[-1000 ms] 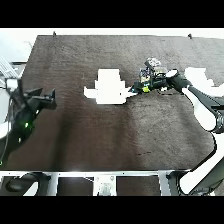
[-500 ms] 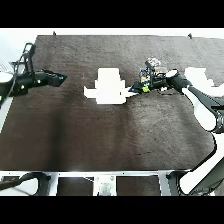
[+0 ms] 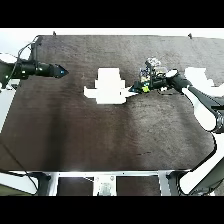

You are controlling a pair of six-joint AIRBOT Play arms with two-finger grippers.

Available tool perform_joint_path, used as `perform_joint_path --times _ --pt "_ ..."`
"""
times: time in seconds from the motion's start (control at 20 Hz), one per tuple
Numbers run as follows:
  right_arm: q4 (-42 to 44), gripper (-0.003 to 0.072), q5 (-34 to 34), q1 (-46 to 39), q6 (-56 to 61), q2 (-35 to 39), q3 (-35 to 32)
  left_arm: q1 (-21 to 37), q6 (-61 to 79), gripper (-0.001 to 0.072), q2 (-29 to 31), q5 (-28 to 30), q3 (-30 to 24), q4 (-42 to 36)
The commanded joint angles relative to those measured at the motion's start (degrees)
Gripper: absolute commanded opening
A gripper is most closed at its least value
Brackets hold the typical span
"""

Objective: Fold the box and place the chain.

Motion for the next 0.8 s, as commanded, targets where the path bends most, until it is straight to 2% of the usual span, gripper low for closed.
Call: perform_joint_path --times 0.0,0.1,0.3,0.35,0.75 --pt "0.1 0.001 0.0 0.0 0.3 0.0 0.0 -0.9 -4.3 0.0522 -8.2 -9.6 10.3 1.5" --pt "0.1 0.001 0.1 0.2 0.5 0.0 0.0 -2.8 -5.1 0.0522 -12.2 -11.5 16.5 2.0" --pt "0.1 0.0009 0.0 0.7 0.8 0.0 0.0 -8.0 -8.8 0.0522 -19.8 -11.7 28.9 6.7" --pt "0.1 0.001 0.0 0.7 0.8 0.0 0.0 -8.9 -9.2 0.0522 -21.2 -11.3 30.5 6.5" --pt "0.1 0.001 0.0 0.9 0.8 0.0 0.0 -13.2 -7.1 0.0523 -25.7 -9.2 30.7 3.9"
